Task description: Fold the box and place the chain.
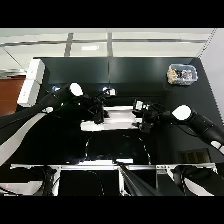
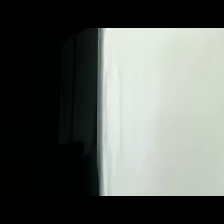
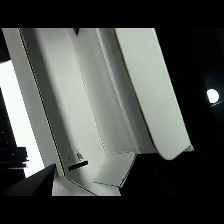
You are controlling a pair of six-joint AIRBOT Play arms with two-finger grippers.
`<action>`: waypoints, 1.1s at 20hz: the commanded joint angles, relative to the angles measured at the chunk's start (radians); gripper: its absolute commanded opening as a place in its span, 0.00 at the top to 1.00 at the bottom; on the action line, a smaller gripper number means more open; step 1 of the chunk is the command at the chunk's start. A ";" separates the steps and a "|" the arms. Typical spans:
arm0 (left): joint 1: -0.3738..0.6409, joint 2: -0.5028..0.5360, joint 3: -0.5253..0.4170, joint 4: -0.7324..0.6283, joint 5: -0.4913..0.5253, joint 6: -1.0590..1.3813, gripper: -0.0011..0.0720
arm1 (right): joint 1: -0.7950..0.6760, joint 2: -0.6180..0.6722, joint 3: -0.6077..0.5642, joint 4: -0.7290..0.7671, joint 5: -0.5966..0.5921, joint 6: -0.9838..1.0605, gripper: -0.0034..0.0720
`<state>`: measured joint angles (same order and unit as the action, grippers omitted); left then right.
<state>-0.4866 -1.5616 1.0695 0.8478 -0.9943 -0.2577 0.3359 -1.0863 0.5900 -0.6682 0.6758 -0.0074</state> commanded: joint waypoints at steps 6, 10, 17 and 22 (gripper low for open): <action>0.001 0.001 0.000 0.000 -0.002 0.004 0.96 | -0.051 -0.123 0.001 0.301 0.062 -0.337 0.07; 0.001 0.001 0.000 0.000 -0.002 0.004 0.95 | -0.058 -0.131 0.001 0.302 0.108 -0.346 0.07; 0.001 0.001 0.000 0.003 -0.005 0.004 0.95 | -0.022 -0.173 -0.005 0.238 0.113 -0.370 0.07; 0.001 0.001 0.000 0.003 -0.005 0.004 0.95 | -0.018 -0.196 -0.005 0.194 0.105 -0.372 0.07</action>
<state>-0.4866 -1.5612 1.0695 0.8516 -1.0035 -0.2531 0.3126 -1.2716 0.5850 -0.4404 0.7845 -0.3756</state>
